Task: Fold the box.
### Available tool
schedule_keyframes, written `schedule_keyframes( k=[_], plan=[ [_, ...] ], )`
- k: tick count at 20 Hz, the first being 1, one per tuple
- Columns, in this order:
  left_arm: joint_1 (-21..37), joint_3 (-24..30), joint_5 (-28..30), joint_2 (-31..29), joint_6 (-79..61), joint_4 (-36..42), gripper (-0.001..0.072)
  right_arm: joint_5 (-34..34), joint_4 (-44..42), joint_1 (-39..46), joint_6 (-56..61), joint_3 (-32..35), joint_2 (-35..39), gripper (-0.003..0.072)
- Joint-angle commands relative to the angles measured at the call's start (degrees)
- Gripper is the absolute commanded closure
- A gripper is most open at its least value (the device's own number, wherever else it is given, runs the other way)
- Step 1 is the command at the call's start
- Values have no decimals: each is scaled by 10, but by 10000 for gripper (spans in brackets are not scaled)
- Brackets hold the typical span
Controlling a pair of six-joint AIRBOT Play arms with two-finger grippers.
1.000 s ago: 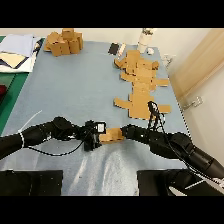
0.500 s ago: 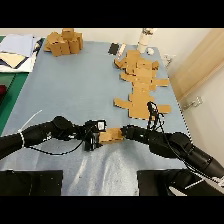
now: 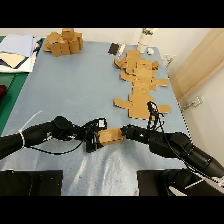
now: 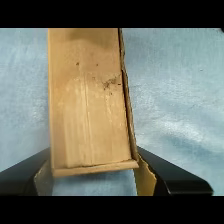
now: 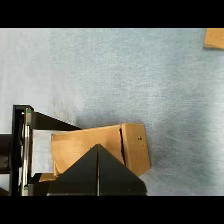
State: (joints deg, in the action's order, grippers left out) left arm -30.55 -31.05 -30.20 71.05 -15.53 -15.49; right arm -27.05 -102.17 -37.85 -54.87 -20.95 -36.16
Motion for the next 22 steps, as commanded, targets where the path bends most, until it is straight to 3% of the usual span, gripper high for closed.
schedule_keyframes(
  k=[1,3,6,7,8,9,22],
  plan=[
    [-26,-1,27,0,6,-4,-11,1,3,0,0,0,0,683],
    [-50,-1,78,2,17,-4,-11,1,4,0,0,0,0,683],
    [-56,-1,97,3,40,-4,-11,0,4,0,0,0,0,683],
    [-56,-2,97,3,47,-4,50,0,4,0,0,0,0,683],
    [-55,-2,91,3,49,-7,169,0,4,0,0,0,0,683],
    [-56,-2,87,3,49,-13,213,0,4,0,0,0,0,683],
    [-30,-2,97,-32,120,-13,216,17,16,11,0,-14,1,682]
  ],
)
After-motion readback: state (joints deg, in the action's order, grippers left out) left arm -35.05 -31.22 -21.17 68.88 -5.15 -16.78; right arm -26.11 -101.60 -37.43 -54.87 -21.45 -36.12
